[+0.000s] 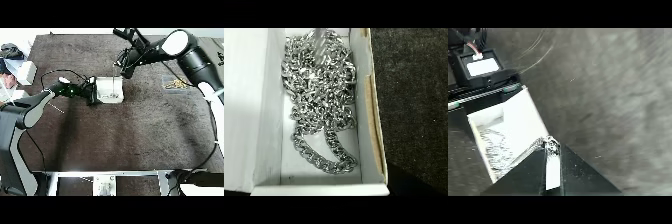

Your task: Fold the box and place the chain.

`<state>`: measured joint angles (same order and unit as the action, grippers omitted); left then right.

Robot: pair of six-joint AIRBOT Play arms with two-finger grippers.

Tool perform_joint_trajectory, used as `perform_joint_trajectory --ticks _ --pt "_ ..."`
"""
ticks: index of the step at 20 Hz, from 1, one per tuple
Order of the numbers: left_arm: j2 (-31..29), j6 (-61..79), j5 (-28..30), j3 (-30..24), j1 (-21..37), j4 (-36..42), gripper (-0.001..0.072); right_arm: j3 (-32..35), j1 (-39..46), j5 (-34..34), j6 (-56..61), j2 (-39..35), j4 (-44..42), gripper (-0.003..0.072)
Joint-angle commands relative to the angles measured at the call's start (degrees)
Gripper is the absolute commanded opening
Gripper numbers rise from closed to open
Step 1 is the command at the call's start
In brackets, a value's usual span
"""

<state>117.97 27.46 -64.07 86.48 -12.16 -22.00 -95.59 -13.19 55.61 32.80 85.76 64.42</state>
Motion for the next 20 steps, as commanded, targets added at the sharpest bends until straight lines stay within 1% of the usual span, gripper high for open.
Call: perform_joint_trajectory --ticks 1,2,4,6,8,9,10,11,13,16,18,20 --pt "-0.04 0.02 0.02 0.0 0.02 -0.02 0.0235 0.07 -0.31 0.87 3.74 4.59 0.39 0.0368" --pt "-0.04 0.0 0.02 0.0 0.02 -0.02 0.0236 0.07 -0.31 1.7 3.69 5.38 0.52 0.0481" --pt "-0.04 0.02 0.02 0.0 0.02 -0.02 0.0235 0.09 -0.28 2.01 3.69 6.12 1.57 0.0248" --pt "-0.04 0.0 0.02 0.02 0.02 -0.02 0.0236 0.48 0.39 1.6 4.98 6.12 1.95 0.0249" --pt "-0.04 0.02 0.02 0.0 0.02 -0.02 0.0235 0.72 2.58 -1.9 4.74 6.29 -1.49 0.0248" --pt "-0.04 0.02 0.02 0.0 0.02 -0.02 0.0236 0.7 4.31 -3.74 3.93 6.56 -5.01 0.0233" --pt "-0.04 0.0 0.02 0.0 0.02 -0.02 0.0236 0.7 6.27 -4.76 2.29 7.1 -9.68 0.0176" --pt "-0.04 0.02 0.02 0.0 0.02 -0.02 0.0235 0.61 8.39 -4.74 0.42 7.96 -14.51 0.0169" --pt "-0.04 0.02 0.04 0.02 0.02 -0.02 0.0235 0.24 12.76 -3.67 -1.99 10.56 -23.1 0.0169" --pt "-0.04 0.02 0.0 0.0 0.02 -0.02 0.0235 -4.07 16.52 0.76 -2.78 16.5 -30.08 0.0169" --pt "-0.04 0.02 0.02 0.02 0.0 -0.02 0.0236 -7.13 16.63 3.28 -3.3 19.98 -31.43 0.0169" --pt "-0.04 0.0 0.02 0.0 0.02 -0.02 0.0236 -8.07 15.87 3.8 -3.78 22.05 -31.19 0.0169"
